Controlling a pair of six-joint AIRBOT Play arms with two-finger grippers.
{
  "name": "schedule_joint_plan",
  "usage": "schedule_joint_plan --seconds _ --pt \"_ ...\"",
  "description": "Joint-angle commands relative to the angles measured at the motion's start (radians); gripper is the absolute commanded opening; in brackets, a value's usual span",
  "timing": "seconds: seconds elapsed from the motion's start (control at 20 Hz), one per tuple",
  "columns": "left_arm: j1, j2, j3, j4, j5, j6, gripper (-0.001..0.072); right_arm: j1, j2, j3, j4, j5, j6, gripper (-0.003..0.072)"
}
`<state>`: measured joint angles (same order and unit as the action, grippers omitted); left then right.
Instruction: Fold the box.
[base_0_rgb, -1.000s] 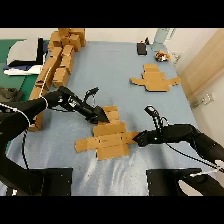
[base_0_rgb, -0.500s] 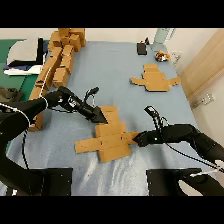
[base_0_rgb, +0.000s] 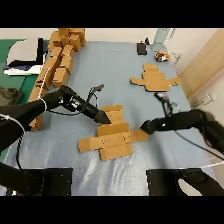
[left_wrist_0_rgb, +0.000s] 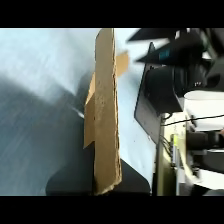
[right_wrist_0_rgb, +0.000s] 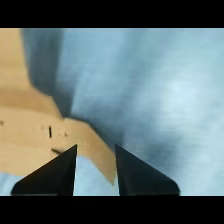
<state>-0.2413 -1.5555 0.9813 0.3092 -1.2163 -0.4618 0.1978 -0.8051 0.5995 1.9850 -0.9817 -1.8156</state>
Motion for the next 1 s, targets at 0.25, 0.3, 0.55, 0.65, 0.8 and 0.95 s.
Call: schedule_joint_plan --seconds 0.25,0.3,0.55,0.65,0.8,0.95 --pt "-0.149 0.049 -0.037 -0.157 0.103 0.417 0.0009 -0.065 -0.023 0.156 -0.082 -0.050 0.204 0.0130" --pt "-0.160 0.049 -0.039 -0.156 0.120 0.443 0.0009 -0.065 -0.032 0.156 -0.068 -0.049 0.204 0.0130" --pt "-0.193 0.092 -0.093 -0.092 0.278 0.500 0.0008 -0.065 -0.062 0.155 -0.035 -0.029 0.204 0.0130" --pt "-0.194 0.143 -0.117 -0.073 0.328 0.533 0.0008 -0.065 -0.074 0.155 -0.033 -0.026 0.204 0.0130" --pt "-0.208 0.183 -0.143 -0.039 0.326 0.551 0.0009 -0.065 -0.093 0.155 -0.030 0.002 0.204 0.0081" --pt "-0.219 0.183 -0.177 -0.039 0.389 0.586 0.0009 -0.065 -0.112 0.155 -0.028 0.033 0.204 0.0080"
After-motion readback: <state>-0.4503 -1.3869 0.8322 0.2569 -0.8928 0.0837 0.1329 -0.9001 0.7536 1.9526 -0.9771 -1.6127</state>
